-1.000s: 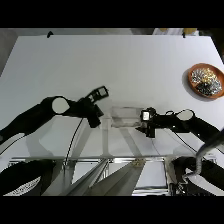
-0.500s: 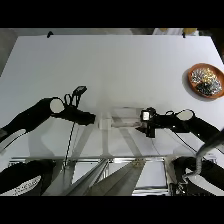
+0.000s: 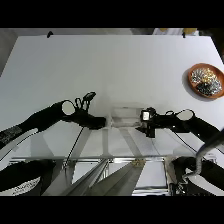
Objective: Fold the box and place the chain.
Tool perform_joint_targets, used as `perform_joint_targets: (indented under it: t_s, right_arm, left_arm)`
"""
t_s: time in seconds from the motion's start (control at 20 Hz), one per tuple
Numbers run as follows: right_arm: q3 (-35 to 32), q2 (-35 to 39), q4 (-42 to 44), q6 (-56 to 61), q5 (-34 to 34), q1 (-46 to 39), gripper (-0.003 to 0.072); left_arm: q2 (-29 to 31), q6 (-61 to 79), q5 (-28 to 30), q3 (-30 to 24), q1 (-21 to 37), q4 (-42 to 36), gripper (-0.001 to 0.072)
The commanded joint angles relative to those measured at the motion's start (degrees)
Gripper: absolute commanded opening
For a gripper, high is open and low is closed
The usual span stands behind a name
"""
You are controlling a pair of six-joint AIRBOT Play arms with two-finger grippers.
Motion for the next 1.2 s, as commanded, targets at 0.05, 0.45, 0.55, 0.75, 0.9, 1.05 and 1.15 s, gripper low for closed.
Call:
perform_joint_targets:
  t_s: [0.05,0.45,0.55,0.75,0.9,1.05,1.15]
  right_arm:
    - [-0.02,0.0,0.0,0.0,0.02,0.02,0.0424]
    - [-0.02,0.0,-0.02,0.0,0.02,0.02,0.0424]
    - [-0.02,0.0,-0.02,0.0,0.02,0.02,0.0424]
    - [-0.02,0.0,-0.02,0.0,0.02,0.02,0.0424]
    - [-0.02,0.0,-0.02,0.0,0.02,0.02,0.0424]
    - [-0.02,0.0,-0.02,0.0,0.02,0.02,0.0424]
    - [-0.02,0.0,-0.02,0.02,0.02,0.02,0.0424]
  left_arm:
    - [1.84,0.46,0.59,2.08,-0.74,-1.25,0.0014]
    - [2.93,1.88,1.57,4.24,-2.49,-1.44,0.0247]
    - [2.8,1.88,3.32,4.59,-3.41,-1.51,0.0296]
    - [2.12,1.81,2.95,4.57,-3.98,-1.49,0.0296]
    - [2.29,1.88,2.49,4.59,-3.98,-0.96,0.0296]
    - [3.19,1.57,-0.46,4.59,-2.05,2.93,0.0295]
    - [4.09,1.6,-2.21,4.59,-0.42,3.23,0.0295]
